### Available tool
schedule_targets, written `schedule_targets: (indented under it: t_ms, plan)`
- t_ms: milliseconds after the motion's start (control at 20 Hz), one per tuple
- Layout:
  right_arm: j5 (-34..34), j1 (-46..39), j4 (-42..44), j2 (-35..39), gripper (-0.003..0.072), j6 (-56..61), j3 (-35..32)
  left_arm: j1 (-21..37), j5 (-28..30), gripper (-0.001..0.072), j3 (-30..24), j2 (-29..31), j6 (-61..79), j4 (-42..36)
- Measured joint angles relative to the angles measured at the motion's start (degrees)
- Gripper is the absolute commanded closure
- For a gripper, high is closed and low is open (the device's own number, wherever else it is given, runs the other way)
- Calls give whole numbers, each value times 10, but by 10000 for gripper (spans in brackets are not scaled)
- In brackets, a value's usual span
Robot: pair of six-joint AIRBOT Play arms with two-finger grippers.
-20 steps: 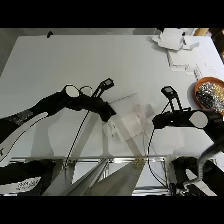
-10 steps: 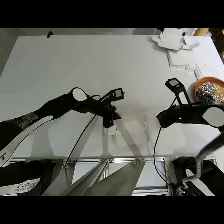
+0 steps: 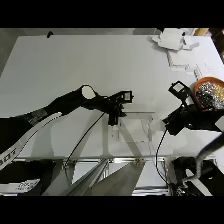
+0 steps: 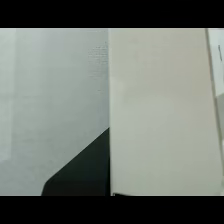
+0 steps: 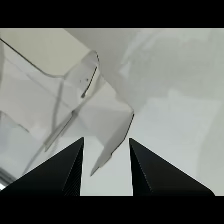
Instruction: Fold the box and place the chain.
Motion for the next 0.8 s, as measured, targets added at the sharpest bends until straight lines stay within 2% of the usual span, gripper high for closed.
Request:
schedule_targets:
  t_ms: [300, 800]
  plan:
    - [-5, 0, 4, 3, 368, -12, 0, -1, -5, 707, 9, -29, 17, 6]
    - [-18, 0, 8, 3, 368, -14, 0, -1, -2, 709, 11, -35, 13, 11]
